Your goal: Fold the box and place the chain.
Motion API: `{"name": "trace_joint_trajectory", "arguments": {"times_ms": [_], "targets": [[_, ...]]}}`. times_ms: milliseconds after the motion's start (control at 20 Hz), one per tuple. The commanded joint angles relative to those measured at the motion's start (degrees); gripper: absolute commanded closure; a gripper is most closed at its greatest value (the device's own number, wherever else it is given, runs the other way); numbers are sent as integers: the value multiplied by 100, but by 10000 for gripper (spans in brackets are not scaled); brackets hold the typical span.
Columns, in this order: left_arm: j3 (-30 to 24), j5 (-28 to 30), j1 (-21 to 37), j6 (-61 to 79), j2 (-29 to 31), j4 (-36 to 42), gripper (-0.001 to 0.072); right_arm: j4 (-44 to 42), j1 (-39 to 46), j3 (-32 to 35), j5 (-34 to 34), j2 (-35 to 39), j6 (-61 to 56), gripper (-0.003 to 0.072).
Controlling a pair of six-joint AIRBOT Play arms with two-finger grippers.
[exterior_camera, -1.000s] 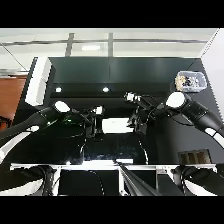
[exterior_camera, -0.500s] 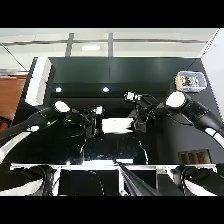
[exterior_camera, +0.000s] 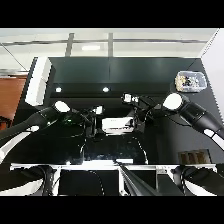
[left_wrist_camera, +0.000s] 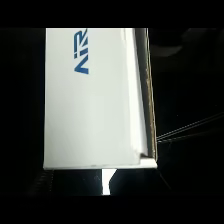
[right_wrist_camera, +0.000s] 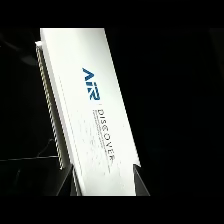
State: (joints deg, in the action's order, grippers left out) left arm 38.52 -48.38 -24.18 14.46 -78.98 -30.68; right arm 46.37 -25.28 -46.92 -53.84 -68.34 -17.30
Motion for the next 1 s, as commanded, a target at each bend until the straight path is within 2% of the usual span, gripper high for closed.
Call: {"name": "trace_joint_trajectory", "arguments": {"times_ms": [0, 350, 400, 450, 950], "targets": [[2, 0, -4, 11, -2, -4, 243, 22, -13, -4, -68, 0, -2, 271], [2, 0, -4, 11, -2, -4, 242, 24, -13, -2, -155, -2, -2, 274], [2, 0, -4, 11, -2, -4, 242, 24, -13, -2, -157, -2, -2, 369], [2, 0, -4, 11, -2, -4, 242, 24, -13, -2, -157, -2, -2, 395], [2, 0, -4, 11, -2, -4, 242, 24, -13, 22, -273, -4, -4, 393]]}}
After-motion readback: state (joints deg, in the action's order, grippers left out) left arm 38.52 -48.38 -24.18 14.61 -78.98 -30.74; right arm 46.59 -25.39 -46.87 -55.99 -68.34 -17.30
